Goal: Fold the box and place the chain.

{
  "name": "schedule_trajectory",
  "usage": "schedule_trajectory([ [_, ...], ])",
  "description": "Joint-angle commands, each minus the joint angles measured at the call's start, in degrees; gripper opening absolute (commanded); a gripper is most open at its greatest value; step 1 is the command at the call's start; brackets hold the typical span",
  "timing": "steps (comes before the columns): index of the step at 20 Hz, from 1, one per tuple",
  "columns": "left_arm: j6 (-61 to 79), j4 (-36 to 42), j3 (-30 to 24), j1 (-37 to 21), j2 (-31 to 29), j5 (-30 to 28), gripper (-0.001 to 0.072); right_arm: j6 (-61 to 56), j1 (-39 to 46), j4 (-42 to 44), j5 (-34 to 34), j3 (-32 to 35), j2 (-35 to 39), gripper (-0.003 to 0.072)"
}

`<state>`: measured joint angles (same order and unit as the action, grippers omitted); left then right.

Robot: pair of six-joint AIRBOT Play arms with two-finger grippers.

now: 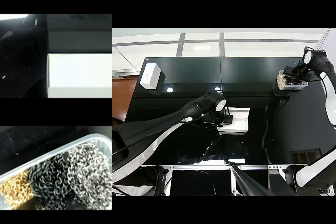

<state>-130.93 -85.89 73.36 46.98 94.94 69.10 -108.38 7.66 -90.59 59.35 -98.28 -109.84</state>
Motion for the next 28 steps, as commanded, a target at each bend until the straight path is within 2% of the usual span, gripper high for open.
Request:
schedule_trajectory([
  [1, 0.0, 0.0, 0.0, 0.0, 0.0, 0.1, 0.0029, 1.0, 0.3, 0.0, 1.7, -1.7, -1.5, 0.0023],
  [5, 0.0, 0.0, 0.0, 0.0, 0.0, 0.2, 0.0029, 8.9, 0.3, -2.4, 4.0, -5.6, 3.8, 0.0018],
  [8, 0.0, 0.0, 0.0, 0.0, 0.0, 0.2, 0.0029, 14.6, 0.3, -1.4, 5.9, -5.7, 12.2, 0.0018],
  [12, 0.0, 0.0, 0.0, 0.0, 0.0, 0.1, 0.0029, 18.1, -0.8, 4.1, 7.6, -5.7, 25.1, 0.0016],
  [16, 0.0, -0.1, 0.0, 0.0, 0.0, 0.2, 0.0029, 18.9, -2.4, 5.3, 8.1, -5.7, 35.3, 0.0014],
  [22, 0.0, 0.0, 0.0, 0.0, 0.0, 0.2, 0.0029, 19.8, -6.2, 8.1, 9.1, -5.7, 45.3, 0.0012],
  [28, 0.0, 0.0, 0.0, 0.0, 0.0, 0.4, 0.0029, 19.9, -10.4, 8.2, 14.7, -5.7, 50.1, 0.0012],
])
